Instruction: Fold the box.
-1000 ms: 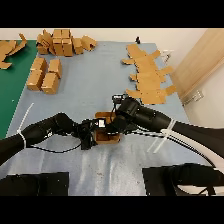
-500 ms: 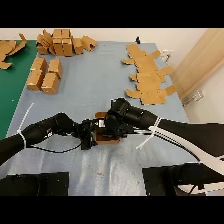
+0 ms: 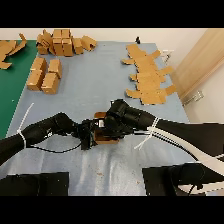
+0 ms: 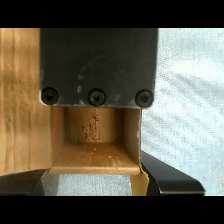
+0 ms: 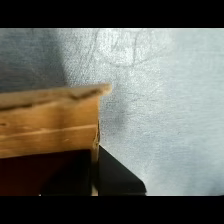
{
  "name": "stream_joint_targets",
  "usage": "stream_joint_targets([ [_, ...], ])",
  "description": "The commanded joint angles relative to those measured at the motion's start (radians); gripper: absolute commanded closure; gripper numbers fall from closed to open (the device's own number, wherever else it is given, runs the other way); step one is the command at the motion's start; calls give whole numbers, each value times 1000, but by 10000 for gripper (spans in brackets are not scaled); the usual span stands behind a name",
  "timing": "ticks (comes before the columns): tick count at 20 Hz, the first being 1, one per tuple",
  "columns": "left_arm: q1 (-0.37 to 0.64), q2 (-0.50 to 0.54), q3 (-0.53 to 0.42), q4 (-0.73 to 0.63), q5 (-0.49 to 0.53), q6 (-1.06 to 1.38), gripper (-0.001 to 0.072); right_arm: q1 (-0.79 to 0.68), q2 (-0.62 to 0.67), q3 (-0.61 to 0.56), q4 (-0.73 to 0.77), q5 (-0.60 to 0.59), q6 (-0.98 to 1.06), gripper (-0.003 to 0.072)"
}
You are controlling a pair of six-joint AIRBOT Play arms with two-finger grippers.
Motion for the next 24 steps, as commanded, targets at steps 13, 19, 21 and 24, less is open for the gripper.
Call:
stream_joint_targets([
  [13,1,0,1,-2,0,0,196,-2,53,43,-15,-17,-14,304],
  [19,1,0,1,-2,0,1,196,-2,82,43,-19,-33,11,417],
  [21,1,0,1,-2,0,0,196,-2,87,43,-19,-34,16,417],
  [24,1,0,1,-2,1,0,196,-2,91,43,-23,-36,19,417],
])
